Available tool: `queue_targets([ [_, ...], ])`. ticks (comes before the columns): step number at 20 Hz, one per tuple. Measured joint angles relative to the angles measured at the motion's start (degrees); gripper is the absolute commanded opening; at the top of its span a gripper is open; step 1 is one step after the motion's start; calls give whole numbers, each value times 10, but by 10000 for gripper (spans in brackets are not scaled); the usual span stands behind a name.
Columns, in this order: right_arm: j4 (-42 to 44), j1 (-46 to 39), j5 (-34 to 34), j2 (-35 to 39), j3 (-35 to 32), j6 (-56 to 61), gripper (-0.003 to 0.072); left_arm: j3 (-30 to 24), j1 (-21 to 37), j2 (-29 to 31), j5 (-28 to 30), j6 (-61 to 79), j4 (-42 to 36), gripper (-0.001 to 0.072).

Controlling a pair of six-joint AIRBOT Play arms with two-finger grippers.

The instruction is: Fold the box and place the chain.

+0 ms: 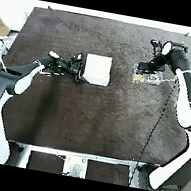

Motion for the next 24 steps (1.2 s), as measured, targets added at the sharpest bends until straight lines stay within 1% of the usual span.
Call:
queue_targets([
  [9, 41, -3, -27, -25, 0, -25, 242, 0, 0, 0, 0, 0, 0, 459],
  [10, 46, -3, -29, -26, 0, -26, 187, 0, 0, 0, 0, 0, 0, 459],
  [17, 65, -2, -25, -41, 0, -31, 186, 0, 0, 0, 0, 0, 0, 459],
  [18, 66, -2, -23, -42, 0, -32, 156, 0, 0, 0, 0, 0, 0, 459],
  [19, 68, -2, -21, -43, 0, -33, 44, 0, 0, 0, 0, 0, 0, 459],
  [20, 71, -1, -18, -45, 0, -33, 22, 0, 0, 0, 0, 0, 0, 459],
  [24, 70, -1, -11, -43, 0, -33, 21, 0, 0, 0, 0, 0, 0, 459],
])
